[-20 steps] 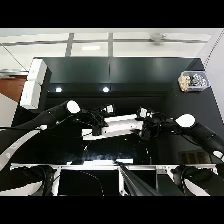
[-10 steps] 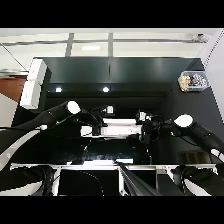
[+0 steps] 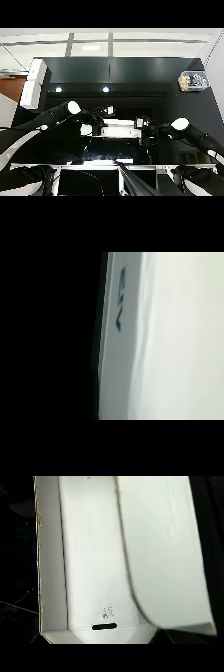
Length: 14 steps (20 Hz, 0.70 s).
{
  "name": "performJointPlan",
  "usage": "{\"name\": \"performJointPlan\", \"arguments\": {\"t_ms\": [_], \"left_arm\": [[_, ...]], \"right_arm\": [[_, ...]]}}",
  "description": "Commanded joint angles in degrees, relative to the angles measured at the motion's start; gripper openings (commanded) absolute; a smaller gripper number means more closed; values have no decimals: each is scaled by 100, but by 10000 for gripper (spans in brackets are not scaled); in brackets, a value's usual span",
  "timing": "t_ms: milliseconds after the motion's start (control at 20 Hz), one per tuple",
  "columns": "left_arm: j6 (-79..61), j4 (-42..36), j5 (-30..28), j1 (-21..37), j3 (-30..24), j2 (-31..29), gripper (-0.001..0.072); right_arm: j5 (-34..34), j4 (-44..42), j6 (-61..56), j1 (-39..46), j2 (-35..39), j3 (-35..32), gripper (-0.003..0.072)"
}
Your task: Fold the box and place the chain.
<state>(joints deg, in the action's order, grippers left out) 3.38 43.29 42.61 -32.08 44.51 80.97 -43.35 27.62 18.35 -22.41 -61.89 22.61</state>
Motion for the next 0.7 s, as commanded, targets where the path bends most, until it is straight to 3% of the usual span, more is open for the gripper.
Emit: {"name": "performJointPlan", "arguments": {"t_ms": [0,650], "left_arm": [[4,-7,-7,-2,4,-2,27],[4,-7,0,-2,4,-2,27]], "right_arm": [[356,7,105,-273,-114,-9,712],[520,7,72,-313,-201,-2,712]]}}
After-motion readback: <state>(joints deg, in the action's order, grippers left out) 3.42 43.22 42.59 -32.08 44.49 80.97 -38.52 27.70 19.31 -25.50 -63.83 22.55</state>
